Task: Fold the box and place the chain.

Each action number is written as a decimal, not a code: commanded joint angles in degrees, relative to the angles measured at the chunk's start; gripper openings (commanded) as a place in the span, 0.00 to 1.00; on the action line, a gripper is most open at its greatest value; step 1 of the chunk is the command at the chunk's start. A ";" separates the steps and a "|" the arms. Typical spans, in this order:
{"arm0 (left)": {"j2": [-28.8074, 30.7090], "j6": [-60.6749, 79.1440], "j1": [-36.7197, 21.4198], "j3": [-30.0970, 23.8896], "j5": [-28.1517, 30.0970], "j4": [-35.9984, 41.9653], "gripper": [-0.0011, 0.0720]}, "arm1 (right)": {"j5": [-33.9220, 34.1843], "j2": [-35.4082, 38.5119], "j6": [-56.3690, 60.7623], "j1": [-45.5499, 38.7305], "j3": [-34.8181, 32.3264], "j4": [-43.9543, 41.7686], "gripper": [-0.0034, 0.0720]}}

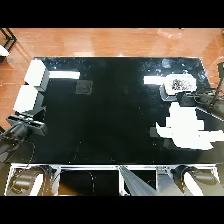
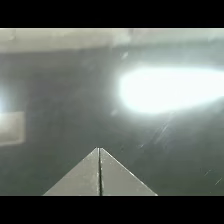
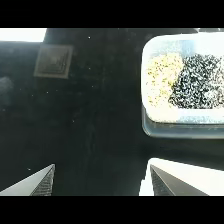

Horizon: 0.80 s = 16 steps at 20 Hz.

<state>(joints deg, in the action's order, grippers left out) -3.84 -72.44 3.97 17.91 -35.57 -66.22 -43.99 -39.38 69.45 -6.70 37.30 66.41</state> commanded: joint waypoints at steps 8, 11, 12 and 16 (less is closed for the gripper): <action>-10.69 -1.29 0.15 0.02 4.20 17.81 0.87 | -2.69 -7.52 33.40 -33.33 3.76 29.38 0.97; -12.76 -1.29 0.15 0.07 1.68 17.90 0.86 | -8.09 -13.70 27.65 -52.04 9.84 20.37 0.97; -13.20 -1.29 0.13 0.07 1.18 17.88 0.86 | -11.91 -16.26 24.55 -56.04 11.96 19.96 0.97; -16.57 -1.29 0.13 0.11 0.39 17.62 0.86 | -23.91 -27.28 5.46 -63.47 16.76 12.35 0.97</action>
<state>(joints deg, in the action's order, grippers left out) -18.02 -73.73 4.08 17.93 -34.02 -49.10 -59.68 -60.14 88.40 -63.26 50.87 85.69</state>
